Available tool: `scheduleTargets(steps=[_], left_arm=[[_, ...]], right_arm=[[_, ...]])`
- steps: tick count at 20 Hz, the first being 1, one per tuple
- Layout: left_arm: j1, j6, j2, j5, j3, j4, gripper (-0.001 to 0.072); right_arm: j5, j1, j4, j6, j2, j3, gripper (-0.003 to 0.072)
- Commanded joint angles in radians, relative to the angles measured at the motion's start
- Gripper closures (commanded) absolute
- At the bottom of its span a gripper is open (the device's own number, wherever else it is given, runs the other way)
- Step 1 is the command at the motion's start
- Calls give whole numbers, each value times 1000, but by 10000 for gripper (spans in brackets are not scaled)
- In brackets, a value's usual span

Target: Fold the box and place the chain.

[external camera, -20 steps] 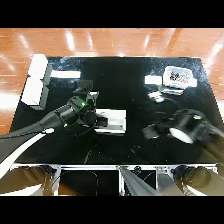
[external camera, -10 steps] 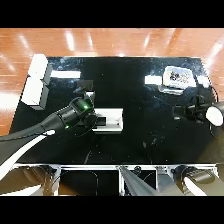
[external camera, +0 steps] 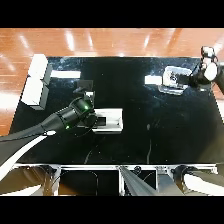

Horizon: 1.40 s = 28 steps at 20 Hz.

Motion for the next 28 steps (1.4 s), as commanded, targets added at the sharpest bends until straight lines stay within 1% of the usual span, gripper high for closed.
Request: scheduleTargets(steps=[1, 3, 5, 8, 13, 22, 24, 25, 28], left_arm=[[0, -1, 0, 1, 1, -1, 688], [0, -1, 0, 0, 1, -1, 688], [0, -1, -1, 0, 1, -1, 688], [0, -1, -1, -4, 1, -1, 688], [0, -2, -2, -8, 1, -1, 688], [0, -2, -2, -8, 1, -1, 688], [0, -2, -2, -8, 1, -1, 688], [0, -2, -2, -8, 1, -1, 688], [0, -2, -2, -8, 1, -1, 688]], right_arm=[[16, -70, 43, -28, -241, 245, 82], [33, -95, 64, -44, -341, 360, 82], [48, -114, 64, -64, -414, 457, 82], [80, -134, 99, -138, -496, 532, 82], [63, -148, 73, -146, -551, 536, 82], [63, -169, 106, -153, -558, 535, 85], [70, -169, 123, -170, -558, 535, 299], [69, -169, 124, -173, -558, 535, 322], [65, -169, 124, -172, -562, 535, 323]])
